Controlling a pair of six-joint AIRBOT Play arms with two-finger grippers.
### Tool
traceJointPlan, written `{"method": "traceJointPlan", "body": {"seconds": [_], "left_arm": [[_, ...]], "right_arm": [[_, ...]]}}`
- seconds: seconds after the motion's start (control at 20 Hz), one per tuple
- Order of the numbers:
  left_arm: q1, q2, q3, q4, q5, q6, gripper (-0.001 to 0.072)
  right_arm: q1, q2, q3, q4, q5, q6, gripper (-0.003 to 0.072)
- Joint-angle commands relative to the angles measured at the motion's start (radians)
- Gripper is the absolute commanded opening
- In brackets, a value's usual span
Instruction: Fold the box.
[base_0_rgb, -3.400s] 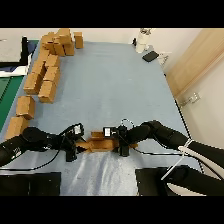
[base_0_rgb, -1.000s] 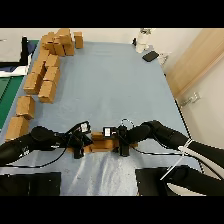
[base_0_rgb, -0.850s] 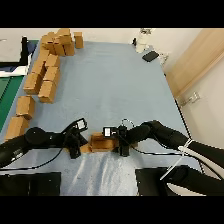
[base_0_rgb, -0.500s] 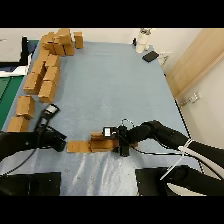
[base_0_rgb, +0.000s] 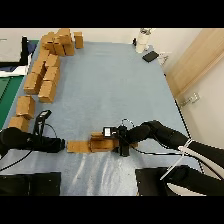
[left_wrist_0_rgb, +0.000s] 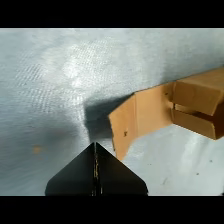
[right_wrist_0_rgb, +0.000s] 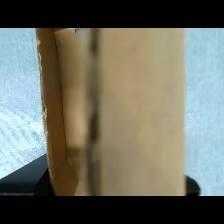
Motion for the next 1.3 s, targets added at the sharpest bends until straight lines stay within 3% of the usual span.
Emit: {"method": "traceJointPlan", "body": {"seconds": [0.0, 0.15, 0.45, 0.7, 1.05, 1.25], "left_arm": [[0.006, -0.123, -0.002, -0.144, 0.010, 0.053, 0.0012], [-0.020, -0.155, -0.002, -0.225, 0.033, 0.107, 0.0012], [-0.129, -0.161, -0.003, -0.274, 0.124, 0.104, 0.0012], [-0.195, -0.161, -0.003, -0.300, 0.134, 0.108, 0.0012], [-0.205, -0.161, -0.002, -0.365, 0.150, 0.111, 0.0013], [-0.205, -0.161, 0.001, -0.474, 0.145, 0.254, 0.0013]], "right_arm": [[0.000, -0.001, 0.000, 0.000, 0.000, 0.000, 0.0522], [0.000, -0.001, 0.000, 0.000, 0.000, 0.000, 0.0522], [0.000, -0.001, 0.000, 0.000, 0.000, 0.000, 0.0522], [0.000, -0.001, 0.000, 0.000, 0.000, 0.000, 0.0522], [0.000, -0.001, 0.000, 0.000, 0.000, 0.000, 0.0521], [0.000, -0.001, 0.000, 0.001, 0.000, 0.000, 0.0522]]}}
